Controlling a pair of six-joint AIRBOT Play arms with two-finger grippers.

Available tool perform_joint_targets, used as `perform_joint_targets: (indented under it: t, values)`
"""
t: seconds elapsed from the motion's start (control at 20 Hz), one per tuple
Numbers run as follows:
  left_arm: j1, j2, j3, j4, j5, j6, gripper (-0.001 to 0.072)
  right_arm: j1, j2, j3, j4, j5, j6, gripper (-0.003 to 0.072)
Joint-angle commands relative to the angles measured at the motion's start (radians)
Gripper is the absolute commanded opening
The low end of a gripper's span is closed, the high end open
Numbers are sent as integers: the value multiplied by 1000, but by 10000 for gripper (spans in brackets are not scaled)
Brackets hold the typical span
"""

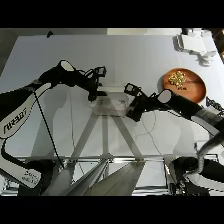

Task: Fold the box and place the chain.

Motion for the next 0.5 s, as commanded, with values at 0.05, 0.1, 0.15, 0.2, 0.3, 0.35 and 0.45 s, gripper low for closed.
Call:
perform_joint_targets:
  t: [0.05, 0.1, 0.15, 0.2, 0.3, 0.35, 0.45]
  values:
    - [-1, -1, 0, 0, 1, 0, 7, -1, 26, 0, 1, 10, 40, 608]
    - [-1, -1, 0, 0, 1, 0, 8, -1, 26, 0, 2, 9, 51, 608]
    - [-1, -1, 0, 0, 1, 0, 8, -1, 26, 0, 2, 8, 67, 607]
    - [-1, -1, 0, 0, 1, 0, 8, -1, 26, 0, 2, 2, 87, 607]
    - [-1, -1, 0, 0, 1, 0, 8, -1, 26, 0, 2, -27, 137, 607]
    - [-1, -1, 0, 0, 1, 0, 8, -2, 26, 0, 2, -46, 145, 607]
    - [-1, -1, 0, 0, 1, 0, 8, -2, 26, 0, 2, -76, 151, 606]
